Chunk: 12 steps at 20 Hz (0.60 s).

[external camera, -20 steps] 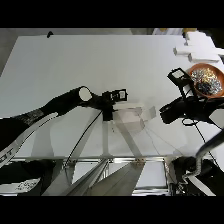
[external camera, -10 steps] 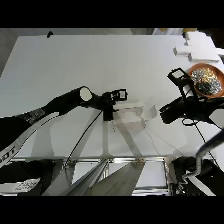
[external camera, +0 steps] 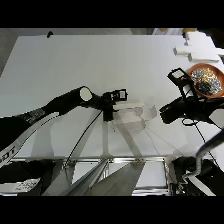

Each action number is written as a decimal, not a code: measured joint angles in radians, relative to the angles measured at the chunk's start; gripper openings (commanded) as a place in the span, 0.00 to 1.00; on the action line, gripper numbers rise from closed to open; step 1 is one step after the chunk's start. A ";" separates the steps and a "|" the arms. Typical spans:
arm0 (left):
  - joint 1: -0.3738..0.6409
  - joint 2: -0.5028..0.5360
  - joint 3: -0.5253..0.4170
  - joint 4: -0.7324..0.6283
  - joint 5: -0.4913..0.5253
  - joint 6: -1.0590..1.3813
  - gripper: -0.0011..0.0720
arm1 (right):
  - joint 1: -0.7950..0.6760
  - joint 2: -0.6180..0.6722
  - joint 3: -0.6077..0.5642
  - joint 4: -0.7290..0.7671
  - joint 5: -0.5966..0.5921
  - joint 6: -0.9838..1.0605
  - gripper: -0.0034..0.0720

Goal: Fold the box and place the chain.

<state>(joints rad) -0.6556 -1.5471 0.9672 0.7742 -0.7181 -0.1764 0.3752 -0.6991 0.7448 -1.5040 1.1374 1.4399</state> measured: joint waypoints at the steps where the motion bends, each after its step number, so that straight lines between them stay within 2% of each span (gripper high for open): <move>1: 0.000 0.000 0.000 0.000 0.000 0.000 0.03 | 0.000 0.000 0.000 0.000 0.000 0.000 0.49; 12: 0.000 0.001 0.000 0.000 -0.010 -0.001 0.02 | 0.000 0.000 0.000 0.000 0.011 -0.005 0.49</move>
<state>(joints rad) -0.6556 -1.5463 0.9668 0.7746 -0.7277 -0.1772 0.3752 -0.6991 0.7448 -1.5036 1.1481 1.4345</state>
